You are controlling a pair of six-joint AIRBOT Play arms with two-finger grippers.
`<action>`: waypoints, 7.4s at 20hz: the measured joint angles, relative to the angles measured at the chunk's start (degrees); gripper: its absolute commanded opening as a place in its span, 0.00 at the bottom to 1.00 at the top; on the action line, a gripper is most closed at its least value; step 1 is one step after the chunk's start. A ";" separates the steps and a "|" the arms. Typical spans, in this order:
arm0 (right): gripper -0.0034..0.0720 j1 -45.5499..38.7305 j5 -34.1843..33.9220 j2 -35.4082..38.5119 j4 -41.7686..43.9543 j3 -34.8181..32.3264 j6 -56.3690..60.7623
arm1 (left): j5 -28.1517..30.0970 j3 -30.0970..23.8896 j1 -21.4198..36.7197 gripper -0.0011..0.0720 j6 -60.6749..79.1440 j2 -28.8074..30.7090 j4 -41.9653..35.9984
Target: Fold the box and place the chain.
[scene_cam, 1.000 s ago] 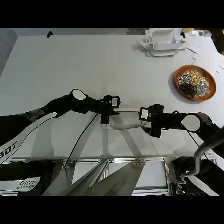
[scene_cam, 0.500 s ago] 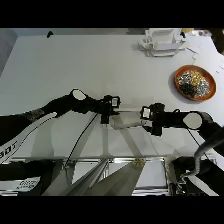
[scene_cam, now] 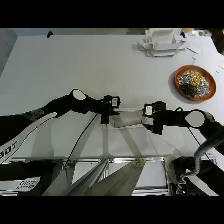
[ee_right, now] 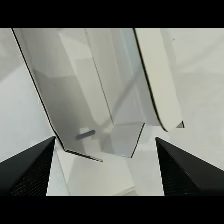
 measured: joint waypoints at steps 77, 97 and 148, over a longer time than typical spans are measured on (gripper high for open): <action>0.46 -6.21 2.43 -21.51 18.78 0.07 -28.52 | 0.00 0.00 -0.04 0.03 0.00 0.02 0.00; 0.46 -6.21 2.43 -21.55 18.67 0.04 -28.74 | -0.11 -0.07 -0.33 0.73 -3.08 1.68 0.90; 0.46 -6.21 2.56 -21.55 18.80 0.04 -28.50 | 19.17 0.00 -7.02 0.02 -46.23 7.15 2.51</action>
